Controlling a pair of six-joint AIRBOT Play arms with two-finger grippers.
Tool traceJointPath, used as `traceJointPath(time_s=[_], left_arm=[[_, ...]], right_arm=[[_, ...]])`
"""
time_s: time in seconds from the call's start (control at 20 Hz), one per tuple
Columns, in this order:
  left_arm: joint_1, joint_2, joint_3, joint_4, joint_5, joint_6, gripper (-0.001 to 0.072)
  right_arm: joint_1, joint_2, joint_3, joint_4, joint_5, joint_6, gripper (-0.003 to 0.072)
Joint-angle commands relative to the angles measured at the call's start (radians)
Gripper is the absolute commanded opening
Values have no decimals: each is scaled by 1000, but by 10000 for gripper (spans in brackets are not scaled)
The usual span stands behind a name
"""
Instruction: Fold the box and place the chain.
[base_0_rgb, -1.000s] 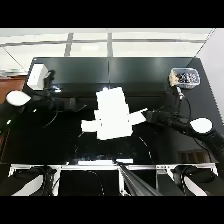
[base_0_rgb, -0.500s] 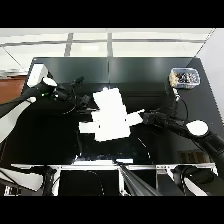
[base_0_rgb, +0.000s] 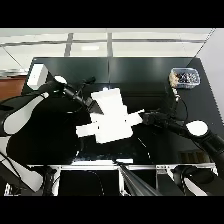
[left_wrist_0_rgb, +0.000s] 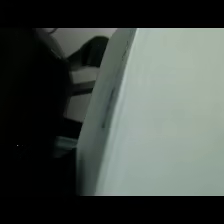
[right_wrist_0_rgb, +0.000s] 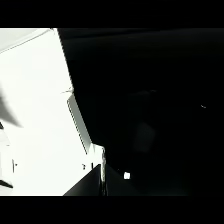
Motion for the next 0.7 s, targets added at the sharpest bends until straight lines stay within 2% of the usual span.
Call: traceJointPath(time_s=[0.0,0.05,0.15,0.2,0.25,0.3,0.35,0.5,0.6,0.65], left_arm=[[-27,-27,59,83,-81,58,197],[-31,-39,72,85,-109,59,197],[-31,-56,92,87,-119,61,25],[-30,-58,97,87,-111,65,25],[-30,-58,103,87,-104,64,24],[-30,-56,113,87,-106,63,23],[-31,-50,123,88,-109,54,22],[-40,34,109,96,-87,40,19],[-71,166,13,94,-11,132,19],[-95,262,-69,92,74,200,19]], right_arm=[[1,1,-1,0,0,1,18],[1,1,-1,1,0,1,18],[1,1,0,-2,9,-1,18],[1,1,0,-14,19,-6,21],[1,1,0,-45,27,-5,139],[-4,2,3,-85,31,-5,524],[-24,2,27,-155,71,-6,712],[-119,2,187,-444,349,-15,712],[-158,2,280,-636,520,-26,711],[-166,2,311,-734,576,-26,711]])
